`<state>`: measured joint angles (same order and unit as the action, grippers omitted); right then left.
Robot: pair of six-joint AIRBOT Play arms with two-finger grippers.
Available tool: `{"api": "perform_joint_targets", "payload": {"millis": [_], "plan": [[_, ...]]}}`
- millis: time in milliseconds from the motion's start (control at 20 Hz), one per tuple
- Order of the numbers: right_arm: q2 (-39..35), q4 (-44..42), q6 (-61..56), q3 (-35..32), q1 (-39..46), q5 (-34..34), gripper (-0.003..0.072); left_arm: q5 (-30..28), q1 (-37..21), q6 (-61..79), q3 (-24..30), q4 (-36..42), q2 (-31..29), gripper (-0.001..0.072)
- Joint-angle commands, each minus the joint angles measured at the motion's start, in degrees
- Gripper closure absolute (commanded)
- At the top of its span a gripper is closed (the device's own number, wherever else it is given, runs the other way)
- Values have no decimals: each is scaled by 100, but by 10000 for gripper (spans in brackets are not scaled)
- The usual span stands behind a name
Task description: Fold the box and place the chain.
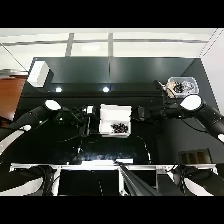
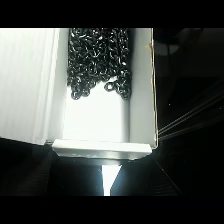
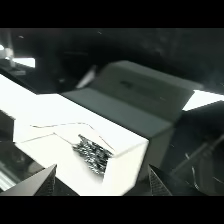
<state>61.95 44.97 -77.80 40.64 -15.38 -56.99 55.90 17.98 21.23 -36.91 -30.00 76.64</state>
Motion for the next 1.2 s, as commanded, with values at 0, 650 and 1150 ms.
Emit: {"api": "perform_joint_targets", "payload": {"millis": [0, 650, 1150], "plan": [[0, 852, -822, 4, -2, -149, -14, 4, -2, 7, -7, 17, 9, 3], [87, 1117, -1073, 4, -151, -420, 527, 0, -2, 7, -7, 33, 9, 3], [817, 710, -1388, 4, -796, 74, 653, -2, -2, 7, -7, 33, 9, 8]]}}
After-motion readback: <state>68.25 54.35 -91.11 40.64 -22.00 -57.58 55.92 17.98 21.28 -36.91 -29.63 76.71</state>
